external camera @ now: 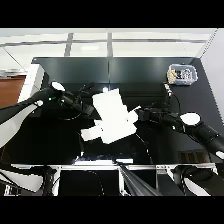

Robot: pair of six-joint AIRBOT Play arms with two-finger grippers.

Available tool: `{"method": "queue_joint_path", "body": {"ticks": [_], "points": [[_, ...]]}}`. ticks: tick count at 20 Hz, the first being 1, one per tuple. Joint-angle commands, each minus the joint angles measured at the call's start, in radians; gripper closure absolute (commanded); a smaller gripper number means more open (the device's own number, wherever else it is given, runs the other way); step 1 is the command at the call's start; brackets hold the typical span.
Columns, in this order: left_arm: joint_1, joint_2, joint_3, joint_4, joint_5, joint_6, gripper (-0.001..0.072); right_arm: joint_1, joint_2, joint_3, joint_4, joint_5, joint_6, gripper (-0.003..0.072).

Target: Fold the box and place the chain.

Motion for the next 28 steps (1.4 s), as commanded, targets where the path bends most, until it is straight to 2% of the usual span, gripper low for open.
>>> {"method": "queue_joint_path", "body": {"ticks": [1, 5, 6, 7, 8, 9, 10, 11, 14, 16, 18, 20, 24, 26, 28], "points": [[0.0, -0.019, 0.015, 0.033, -0.039, 0.051, 0.0553, 0.001, 0.001, -0.001, 0.001, 0.007, 0.0, 0.0668], [0.0, -0.064, 0.028, -0.027, -0.06, 0.049, 0.0556, 0.001, 0.001, -0.001, 0.0, 0.021, 0.0, 0.0668], [0.0, -0.067, 0.028, -0.034, -0.06, 0.056, 0.0602, 0.001, 0.001, -0.001, 0.0, 0.023, 0.0, 0.0668], [0.0, -0.067, 0.028, -0.033, -0.066, 0.086, 0.0686, 0.001, 0.001, -0.001, 0.0, 0.024, 0.0, 0.0668], [0.0, -0.066, 0.031, -0.032, -0.075, 0.099, 0.0688, 0.001, 0.001, 0.0, -0.001, 0.031, -0.001, 0.0667], [0.0, -0.066, 0.035, -0.031, -0.077, 0.099, 0.0689, -0.003, 0.002, 0.003, -0.013, 0.044, -0.003, 0.062], [0.0, -0.061, 0.039, -0.028, -0.075, 0.099, 0.069, -0.016, 0.002, 0.018, -0.061, 0.089, -0.002, 0.0276], [0.0, -0.05, 0.041, -0.018, -0.073, 0.099, 0.0691, -0.039, 0.003, 0.041, -0.117, 0.152, 0.012, -0.0026], [-0.008, 0.028, 0.026, 0.033, -0.076, 0.103, 0.0693, -0.146, 0.017, 0.177, -0.381, 0.419, 0.012, -0.0016], [-0.027, 0.131, -0.072, 0.028, -0.032, 0.24, 0.0692, -0.196, 0.019, 0.262, -0.552, 0.51, -0.002, -0.0016], [-0.048, 0.235, -0.224, 0.004, 0.137, 0.396, 0.0691, -0.218, 0.021, 0.294, -0.634, 0.51, -0.006, -0.0016], [-0.078, 0.291, -0.279, 0.026, 0.252, 0.605, 0.0691, -0.219, 0.021, 0.294, -0.676, 0.46, -0.015, -0.0016], [-0.139, 0.297, -0.233, 0.043, 0.363, 0.957, 0.0689, -0.214, 0.02, 0.29, -0.629, 0.42, -0.033, -0.0016], [-0.168, 0.288, -0.206, 0.045, 0.44, 0.965, 0.0687, -0.188, 0.02, 0.268, -0.628, 0.431, -0.213, -0.0016], [-0.185, 0.263, -0.169, 0.104, 0.428, 0.961, 0.0687, -0.139, 0.02, 0.224, -0.628, 0.429, -0.362, -0.0016]]}}
